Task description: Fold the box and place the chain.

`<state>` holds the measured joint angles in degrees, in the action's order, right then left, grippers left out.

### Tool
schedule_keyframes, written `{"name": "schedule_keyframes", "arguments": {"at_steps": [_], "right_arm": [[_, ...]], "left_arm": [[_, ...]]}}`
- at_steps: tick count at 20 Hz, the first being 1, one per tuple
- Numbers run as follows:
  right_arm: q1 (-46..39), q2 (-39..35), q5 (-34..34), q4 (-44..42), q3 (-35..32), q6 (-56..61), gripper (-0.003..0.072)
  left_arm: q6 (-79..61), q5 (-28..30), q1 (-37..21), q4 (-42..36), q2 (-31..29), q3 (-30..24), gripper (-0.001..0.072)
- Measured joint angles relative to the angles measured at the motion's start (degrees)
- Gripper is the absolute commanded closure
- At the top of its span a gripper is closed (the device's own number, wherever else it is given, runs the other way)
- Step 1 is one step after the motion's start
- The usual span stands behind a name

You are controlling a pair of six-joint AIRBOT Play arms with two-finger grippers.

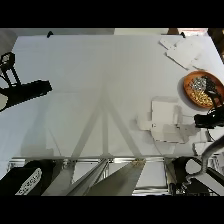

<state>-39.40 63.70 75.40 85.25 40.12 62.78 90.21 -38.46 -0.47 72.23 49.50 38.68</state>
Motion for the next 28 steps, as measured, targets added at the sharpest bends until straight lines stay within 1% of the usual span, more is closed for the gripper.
{"name": "schedule_keyframes", "arguments": {"at_steps": [3, 6, 9, 12, 14, 16, 21, 23, 24, 25, 26, 28], "right_arm": [[0.0, 0.02, 3.72, -7.74, 1.11, -5.4, 0.0676], [0.0, 0.02, 5.62, -18.1, 1.62, -8.94, 0.0676], [0.24, 0.02, 5.75, -28.79, 1.79, -12.11, 0.0676], [2.32, 0.02, 3.58, -34.82, 1.49, -14.21, 0.0677], [5.07, 0.02, 0.22, -38.38, 0.24, -15.26, 0.0677], [8.85, 0.02, -5.09, -41.99, -1.95, -16.37, 0.0678], [19.78, 0.02, -23.23, -49.9, -10.01, -18.58, 0.0678], [23.32, 0.02, -28.13, -51.95, -12.55, -18.93, 0.0675], [24.57, 0.02, -29.77, -52.83, -13.33, -18.95, 0.0588], [25.51, 0.02, -31.08, -53.79, -13.92, -18.97, 0.036], [26.16, 0.02, -32.06, -54.84, -14.29, -19.06, 0.023], [27.02, 0.02, -33.66, -57.09, -14.67, -19.1, 0.0223]], "left_arm": [[0.02, 0.02, 0.0, 0.0, 0.0, 0.0, 0.0702], [0.0, 0.0, 0.0, 0.0, 0.0, 0.0, 0.0702], [0.0, 0.0, 0.0, 0.0, 0.0, 0.0, 0.0702], [0.0, 0.0, 0.0, 0.0, 0.0, 0.0, 0.0702], [0.0, 0.0, 0.0, 0.0, 0.0, 0.0, 0.0702], [0.02, 0.02, 0.0, 0.0, 0.0, 0.0, 0.0702], [0.0, 0.02, 0.0, 0.0, 0.0, 0.0, 0.0702], [0.02, 0.02, 0.0, 0.0, 0.0, 0.0, 0.0702], [0.02, 0.02, 0.0, 0.0, 0.0, 0.0, 0.0702], [0.0, 0.02, 0.0, 0.0, 0.0, 0.0, 0.0702], [0.02, 0.02, 0.0, 0.0, 0.0, 0.0, 0.0702], [0.0, 0.02, 0.0, 0.0, 0.0, 0.0, 0.0702]]}}
